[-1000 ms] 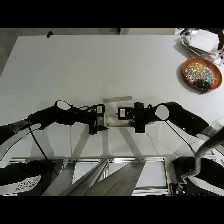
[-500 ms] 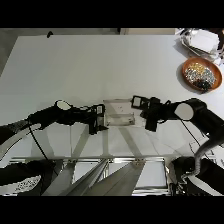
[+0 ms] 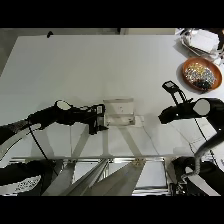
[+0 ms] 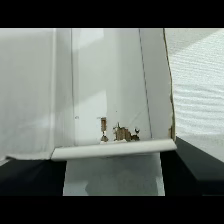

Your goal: Fold the box and place the chain.

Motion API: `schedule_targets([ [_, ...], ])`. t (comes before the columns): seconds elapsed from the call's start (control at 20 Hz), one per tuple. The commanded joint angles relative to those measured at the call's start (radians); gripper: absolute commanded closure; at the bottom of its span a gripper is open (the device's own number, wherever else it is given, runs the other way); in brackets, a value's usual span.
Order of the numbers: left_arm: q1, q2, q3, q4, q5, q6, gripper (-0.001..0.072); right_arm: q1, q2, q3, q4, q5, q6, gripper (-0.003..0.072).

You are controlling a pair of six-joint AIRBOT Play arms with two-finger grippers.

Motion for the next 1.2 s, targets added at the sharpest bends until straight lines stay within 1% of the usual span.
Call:
schedule_targets([
  [0.0,0.0,0.001,0.0,0.0,0.0,0.0,0.0499,-0.035,-0.09,-0.031,0.167,-0.04,0.005,0.0679],
  [0.1,0.0,0.001,0.0,0.0,0.0,0.0,0.0499,-0.035,-0.167,-0.031,0.289,-0.04,-0.06,0.0679],
  [0.25,0.0,0.001,0.0,0.0,0.0,0.0,0.0499,-0.035,-0.233,-0.031,0.398,-0.037,-0.127,0.0679],
  [0.45,0.0,0.001,0.0,0.0,0.0,0.0,0.0499,-0.023,-0.254,-0.031,0.458,-0.034,-0.172,0.068],
  [0.7,0.0,0.001,-0.001,0.0,0.0,0.0,0.0499,0.053,-0.25,-0.029,0.484,-0.051,-0.181,0.0674],
  [0.75,0.0,0.001,0.0,0.0,0.0,0.0,0.0499,0.064,-0.24,-0.027,0.483,-0.051,-0.18,0.0643],
  [0.8,0.0,0.001,0.0,0.0,0.0,0.0,0.0499,0.07,-0.225,-0.027,0.483,-0.051,-0.175,0.0567],
  [0.85,0.0,0.001,0.0,0.0,0.0,0.0,0.0499,0.072,-0.207,-0.025,0.483,-0.048,-0.169,0.0553],
  [1.05,0.0,0.001,-0.001,0.0,0.0,0.0,0.0499,0.072,-0.119,-0.021,0.479,-0.016,-0.134,0.0552],
  [1.1,0.0,0.001,0.0,0.0,0.001,0.0,0.0499,0.072,-0.098,-0.02,0.478,-0.012,-0.113,0.0529],
  [1.15,0.0,0.001,0.0,0.0,0.0,0.0,0.0499,0.077,-0.076,-0.02,0.478,-0.008,-0.088,0.0472],
])
